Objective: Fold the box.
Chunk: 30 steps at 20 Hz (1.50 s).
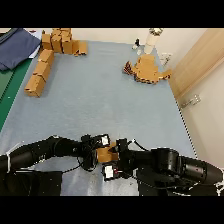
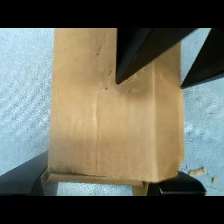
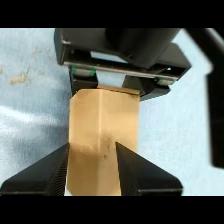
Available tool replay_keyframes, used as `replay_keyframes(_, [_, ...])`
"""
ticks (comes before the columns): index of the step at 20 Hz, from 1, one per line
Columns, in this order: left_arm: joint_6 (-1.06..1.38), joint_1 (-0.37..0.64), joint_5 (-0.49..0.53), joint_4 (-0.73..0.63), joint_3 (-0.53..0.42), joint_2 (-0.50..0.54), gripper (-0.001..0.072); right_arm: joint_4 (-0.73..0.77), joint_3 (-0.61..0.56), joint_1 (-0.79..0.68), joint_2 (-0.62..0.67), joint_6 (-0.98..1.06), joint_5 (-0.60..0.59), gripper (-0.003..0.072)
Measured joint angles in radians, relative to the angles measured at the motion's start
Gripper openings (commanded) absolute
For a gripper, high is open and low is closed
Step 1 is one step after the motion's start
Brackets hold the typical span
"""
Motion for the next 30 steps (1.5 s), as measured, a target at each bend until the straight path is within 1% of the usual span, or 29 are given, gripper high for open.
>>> replay_keyframes(1, [0.000,0.000,0.000,0.000,0.000,0.000,0.0532,-0.010,-0.003,0.002,-0.002,0.001,0.004,0.0434])
replay_keyframes(2, [0.000,0.000,0.000,0.000,0.000,0.000,0.0532,-0.025,-0.005,0.003,-0.004,0.001,0.010,0.0417])
replay_keyframes(3, [-0.002,0.000,0.002,0.000,0.000,0.000,0.0532,-0.043,-0.006,0.004,-0.005,0.002,0.019,0.0338])
replay_keyframes(8, [0.000,0.002,0.000,0.000,0.000,0.000,0.0532,-0.110,0.000,0.004,-0.007,0.003,0.045,0.0336])
replay_keyframes(14, [0.001,0.001,0.000,0.000,0.000,0.000,0.0532,-0.127,0.005,0.005,-0.007,0.004,0.050,0.0333])
replay_keyframes(15, [0.001,0.001,0.000,0.000,0.000,0.000,0.0532,-0.128,0.006,0.005,-0.007,0.004,0.050,0.0298])
replay_keyframes(16, [0.001,0.001,0.000,0.000,0.000,0.000,0.0532,-0.128,0.006,0.005,-0.008,0.005,0.051,0.0219])
replay_keyframes(24, [0.001,0.001,-0.001,0.000,0.000,0.000,0.0532,-0.128,0.006,0.005,-0.017,0.011,0.058,0.0219])
replay_keyframes(26, [0.001,0.001,-0.001,0.000,0.000,0.000,0.0532,-0.119,0.006,0.005,-0.019,0.011,0.058,0.0220])
replay_keyframes(27, [0.001,0.001,-0.001,0.000,0.000,0.000,0.0532,-0.115,0.006,0.005,-0.023,0.011,0.058,0.0237])
replay_keyframes(28, [0.001,0.001,-0.001,0.000,0.000,0.000,0.0532,-0.112,0.006,0.005,-0.027,0.011,0.057,0.0310])
replay_keyframes(29, [0.000,0.001,0.000,0.000,0.000,0.000,0.0532,-0.108,0.006,0.005,-0.030,0.011,0.055,0.0435])
replay_keyframes(30, [0.000,0.001,0.007,0.000,0.000,0.000,0.0532,-0.104,0.006,0.006,-0.032,0.011,0.053,0.0438])
